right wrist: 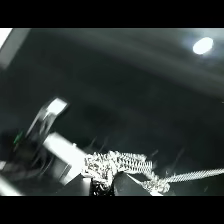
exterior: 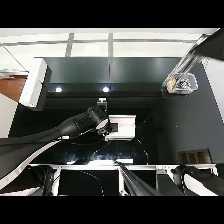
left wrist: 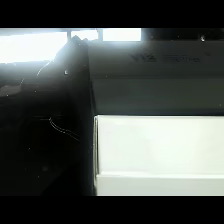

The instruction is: Fold the box and place the chain.

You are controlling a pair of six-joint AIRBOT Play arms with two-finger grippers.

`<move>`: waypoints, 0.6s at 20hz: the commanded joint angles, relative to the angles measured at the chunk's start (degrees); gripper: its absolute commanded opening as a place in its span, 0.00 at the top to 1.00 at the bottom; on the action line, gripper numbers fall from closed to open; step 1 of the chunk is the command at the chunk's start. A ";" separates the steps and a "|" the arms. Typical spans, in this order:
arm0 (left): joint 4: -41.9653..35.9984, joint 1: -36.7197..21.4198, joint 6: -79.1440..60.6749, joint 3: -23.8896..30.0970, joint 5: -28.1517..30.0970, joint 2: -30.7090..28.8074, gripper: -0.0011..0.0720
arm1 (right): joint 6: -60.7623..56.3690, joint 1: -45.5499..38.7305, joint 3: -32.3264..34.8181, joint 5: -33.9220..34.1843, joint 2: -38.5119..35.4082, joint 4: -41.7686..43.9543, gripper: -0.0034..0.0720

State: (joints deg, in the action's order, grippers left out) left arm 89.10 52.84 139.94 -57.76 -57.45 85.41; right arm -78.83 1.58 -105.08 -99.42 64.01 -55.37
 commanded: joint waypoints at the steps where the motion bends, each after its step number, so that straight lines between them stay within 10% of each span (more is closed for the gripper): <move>1: 0.00 -0.04 -0.02 0.00 0.00 0.02 0.94 | 1.70 6.19 5.92 -1.99 -0.42 0.50 0.90; 12: 0.00 -0.04 -0.02 0.00 0.02 0.02 0.94 | 3.08 17.88 26.64 1.53 -0.42 1.01 0.90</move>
State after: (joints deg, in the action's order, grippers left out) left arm 89.10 52.84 139.94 -57.76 -57.45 85.41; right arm -76.20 16.58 -84.42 -99.77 63.64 -54.57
